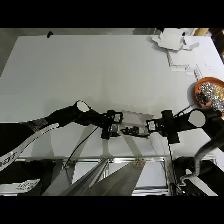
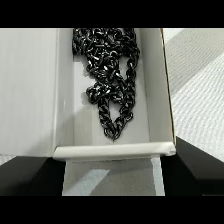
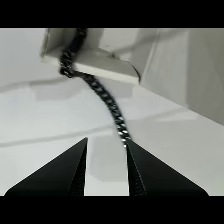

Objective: Fold the box and place the chain.

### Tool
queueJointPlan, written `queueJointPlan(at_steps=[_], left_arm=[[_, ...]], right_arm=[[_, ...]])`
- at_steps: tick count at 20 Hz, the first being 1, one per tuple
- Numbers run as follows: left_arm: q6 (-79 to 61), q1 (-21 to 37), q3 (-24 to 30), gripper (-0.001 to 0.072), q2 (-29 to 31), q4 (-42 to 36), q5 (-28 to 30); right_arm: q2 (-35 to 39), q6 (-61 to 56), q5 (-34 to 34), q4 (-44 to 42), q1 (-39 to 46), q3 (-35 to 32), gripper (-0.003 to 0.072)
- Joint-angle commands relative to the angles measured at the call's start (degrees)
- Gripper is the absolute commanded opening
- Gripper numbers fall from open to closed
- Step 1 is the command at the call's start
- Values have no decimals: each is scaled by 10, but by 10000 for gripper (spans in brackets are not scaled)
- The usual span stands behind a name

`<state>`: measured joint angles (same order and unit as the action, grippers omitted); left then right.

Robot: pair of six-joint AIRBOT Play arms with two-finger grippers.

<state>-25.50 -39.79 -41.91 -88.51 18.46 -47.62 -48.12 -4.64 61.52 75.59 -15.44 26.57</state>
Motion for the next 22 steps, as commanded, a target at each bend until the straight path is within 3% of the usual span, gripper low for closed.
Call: queueJointPlan(at_steps=[1,9,15,16,22], left_arm=[[0,1,0,333,0,0,0],[0,1,0,333,0,0,0],[0,1,0,333,0,0,0],[0,1,0,333,0,0,0],[0,1,0,333,0,0,0]], right_arm=[[-16,66,-114,5,14,-35,267],[-69,82,-136,4,14,-35,258],[-69,82,-110,2,13,-35,213],[-69,82,-107,-2,14,-35,165],[-19,75,-83,-7,14,-35,157]])
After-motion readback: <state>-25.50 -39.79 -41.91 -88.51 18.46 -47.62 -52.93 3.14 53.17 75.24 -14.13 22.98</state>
